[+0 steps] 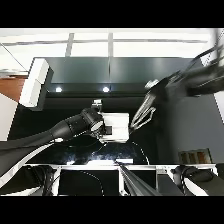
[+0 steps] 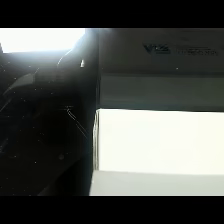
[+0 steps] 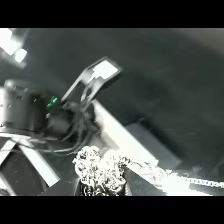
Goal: Fold the box and place the chain.
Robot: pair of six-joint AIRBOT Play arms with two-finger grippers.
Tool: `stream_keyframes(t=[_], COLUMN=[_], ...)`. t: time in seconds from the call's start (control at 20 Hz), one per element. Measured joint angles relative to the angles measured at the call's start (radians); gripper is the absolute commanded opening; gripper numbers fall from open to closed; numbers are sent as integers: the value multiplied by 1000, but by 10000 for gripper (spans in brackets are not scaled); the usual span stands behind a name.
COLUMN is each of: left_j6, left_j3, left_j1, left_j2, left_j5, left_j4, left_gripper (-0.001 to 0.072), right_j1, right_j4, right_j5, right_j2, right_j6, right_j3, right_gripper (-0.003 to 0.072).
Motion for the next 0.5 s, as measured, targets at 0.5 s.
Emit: stream_keyframes(t=[0.5], left_j6=[0], left_j3=[0], left_j1=[0], left_j2=[0], left_j5=[0], left_j4=[0], left_gripper=[30], right_j1=[192], right_j4=[59], right_j5=[-154], right_j2=[-17], right_j6=[0], right_j3=[-203], right_gripper=[40])
